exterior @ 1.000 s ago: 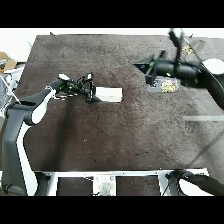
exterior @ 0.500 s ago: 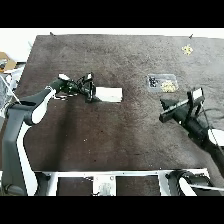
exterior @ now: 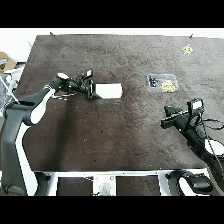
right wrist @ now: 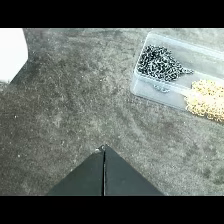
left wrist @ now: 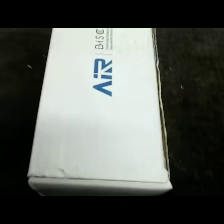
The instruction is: Fold the box and place the chain.
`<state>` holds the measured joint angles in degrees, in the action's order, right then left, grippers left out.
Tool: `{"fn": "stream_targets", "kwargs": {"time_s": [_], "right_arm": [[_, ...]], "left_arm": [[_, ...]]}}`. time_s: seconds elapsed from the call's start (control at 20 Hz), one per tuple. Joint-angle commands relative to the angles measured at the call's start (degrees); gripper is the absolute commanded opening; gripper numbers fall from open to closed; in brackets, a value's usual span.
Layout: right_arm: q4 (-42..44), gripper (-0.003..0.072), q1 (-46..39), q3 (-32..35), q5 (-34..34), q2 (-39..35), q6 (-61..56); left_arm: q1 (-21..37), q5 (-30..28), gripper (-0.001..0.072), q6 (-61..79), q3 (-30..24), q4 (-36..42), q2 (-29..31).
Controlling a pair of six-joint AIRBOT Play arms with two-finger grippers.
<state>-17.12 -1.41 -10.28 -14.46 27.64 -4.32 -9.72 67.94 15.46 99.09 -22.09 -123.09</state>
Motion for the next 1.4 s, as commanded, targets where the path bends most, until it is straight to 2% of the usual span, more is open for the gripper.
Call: {"fn": "stream_targets", "kwargs": {"time_s": [0.0,0.25,0.35,0.45,0.6,0.75,0.9,1.35], "right_arm": [[0.02,0.0001,0.02,0.22,0.33,-0.2,-0.02],[0.02,0.0001,0.02,0.22,0.33,-0.2,-0.02],[0.02,0.0001,0.02,0.22,0.33,-0.2,-0.02],[0.04,0.0001,0.04,0.22,-0.15,-0.2,-0.04],[0.04,0.0001,0.04,0.22,-1.4,-0.2,-0.04],[0.04,0.0001,0.04,0.22,-1.4,-0.2,-0.04],[0.04,0.0001,0.04,0.24,-1.38,-0.2,-0.04],[0.04,0.0001,0.04,0.24,-1.38,-0.2,-0.04]], "left_arm": [[1.31,-7.93,0.0008,-6.62,0.09,1.55,6.75],[10.71,-25.0,0.0009,-21.2,0.07,1.2,21.86],[16.37,-31.34,0.0009,-30.62,0.09,-0.81,25.22],[22.38,-35.69,0.0009,-40.11,0.07,-5.86,26.14],[30.29,-35.74,0.001,-52.89,-0.11,-17.57,25.07],[34.75,-33.62,0.001,-55.98,-0.24,-20.65,21.62],[35.63,-32.22,0.001,-55.87,-0.24,-21.9,16.87],[35.63,-40.37,0.0011,-55.43,-0.22,-22.75,6.27]]}}
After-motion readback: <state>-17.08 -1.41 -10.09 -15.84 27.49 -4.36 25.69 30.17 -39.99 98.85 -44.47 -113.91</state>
